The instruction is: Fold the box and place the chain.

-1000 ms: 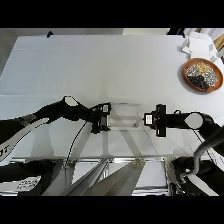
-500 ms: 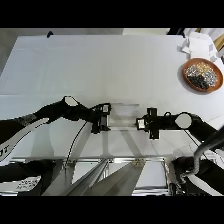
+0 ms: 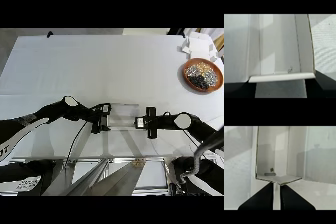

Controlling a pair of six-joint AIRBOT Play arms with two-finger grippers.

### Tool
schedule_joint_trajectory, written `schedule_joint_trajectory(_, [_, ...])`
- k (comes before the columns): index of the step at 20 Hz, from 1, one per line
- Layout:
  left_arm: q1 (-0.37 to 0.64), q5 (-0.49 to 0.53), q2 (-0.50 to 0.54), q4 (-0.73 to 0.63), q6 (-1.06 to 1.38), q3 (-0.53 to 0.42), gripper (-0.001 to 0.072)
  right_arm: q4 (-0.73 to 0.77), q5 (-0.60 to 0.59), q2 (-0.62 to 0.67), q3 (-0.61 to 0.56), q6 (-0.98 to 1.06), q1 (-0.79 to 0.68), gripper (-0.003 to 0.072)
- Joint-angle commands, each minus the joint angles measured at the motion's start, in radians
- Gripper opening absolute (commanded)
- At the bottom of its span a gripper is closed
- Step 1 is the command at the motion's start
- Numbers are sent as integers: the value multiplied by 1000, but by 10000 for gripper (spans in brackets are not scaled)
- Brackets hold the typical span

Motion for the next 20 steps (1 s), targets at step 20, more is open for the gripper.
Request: schedule_joint_trajectory(20, [1, 0, 1, 0, 0, 1, 207, 26, -159, -43, 0, 0, 133, 348])
